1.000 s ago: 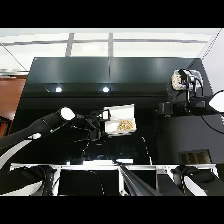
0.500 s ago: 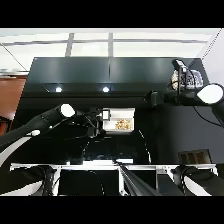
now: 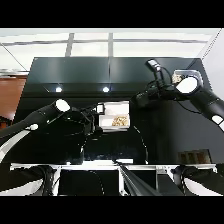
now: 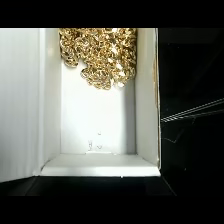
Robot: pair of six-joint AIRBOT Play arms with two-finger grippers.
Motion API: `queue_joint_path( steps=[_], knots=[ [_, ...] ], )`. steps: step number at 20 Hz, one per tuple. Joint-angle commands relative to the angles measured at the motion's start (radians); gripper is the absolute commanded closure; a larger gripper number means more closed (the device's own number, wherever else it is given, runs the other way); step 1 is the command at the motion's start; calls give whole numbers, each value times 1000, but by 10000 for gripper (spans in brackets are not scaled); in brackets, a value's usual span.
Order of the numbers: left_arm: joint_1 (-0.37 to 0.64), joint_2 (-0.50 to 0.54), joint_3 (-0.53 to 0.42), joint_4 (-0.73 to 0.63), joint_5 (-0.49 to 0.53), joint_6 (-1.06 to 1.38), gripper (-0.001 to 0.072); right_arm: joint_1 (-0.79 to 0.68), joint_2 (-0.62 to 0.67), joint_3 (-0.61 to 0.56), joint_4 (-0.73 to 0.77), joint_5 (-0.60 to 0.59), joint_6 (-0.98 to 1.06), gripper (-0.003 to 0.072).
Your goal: Fold the box and place the chain.
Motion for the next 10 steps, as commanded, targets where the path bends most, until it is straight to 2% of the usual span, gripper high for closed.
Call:
queue_joint_path(
  steps=[1, 3, 10],
  knots=[
    [3, -8, 0, 23, -12, 6, 315, 65, -12, 5, -36, -56, -175, -20],
    [3, -8, 0, 23, -12, 6, 315, 73, -12, 10, -3, -49, -89, -20],
    [3, -8, 0, 23, -10, 6, 314, 73, -11, 54, 13, 270, -148, -19]
  ],
)
